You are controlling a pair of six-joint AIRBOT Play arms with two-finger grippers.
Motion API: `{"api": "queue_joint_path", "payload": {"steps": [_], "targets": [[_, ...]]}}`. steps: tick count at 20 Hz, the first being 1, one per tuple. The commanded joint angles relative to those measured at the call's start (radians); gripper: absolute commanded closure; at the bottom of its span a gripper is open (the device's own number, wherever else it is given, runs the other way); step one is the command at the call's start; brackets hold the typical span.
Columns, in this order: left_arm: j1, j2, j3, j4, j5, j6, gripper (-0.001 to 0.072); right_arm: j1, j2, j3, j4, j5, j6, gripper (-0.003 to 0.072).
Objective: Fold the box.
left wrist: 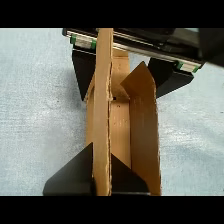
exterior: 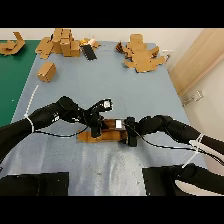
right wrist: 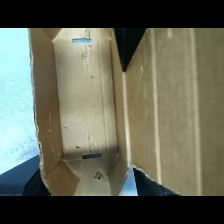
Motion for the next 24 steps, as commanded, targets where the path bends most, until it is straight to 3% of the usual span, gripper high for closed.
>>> {"api": "queue_joint_path", "payload": {"steps": [1, 10, 13, 24], "targets": [[0.001, 0.0, 0.0, 0.0, 0.0, 0.0, 0.0696, 0.0, -0.003, 0.002, -0.007, 0.02, -0.004, -0.0034], [0.001, 0.0, 0.0, 0.0, 0.0, 0.0, 0.0696, 0.0, -0.003, 0.002, -0.007, -0.003, 0.006, -0.0022], [0.001, 0.0, 0.0, 0.0, 0.0, 0.0, 0.0696, 0.0, -0.003, 0.002, -0.007, -0.025, 0.01, 0.0099], [0.001, 0.0, 0.0, 0.0, 0.0, 0.0, 0.0696, 0.0, 0.0, 0.002, -0.007, -0.026, 0.01, 0.0098]]}}
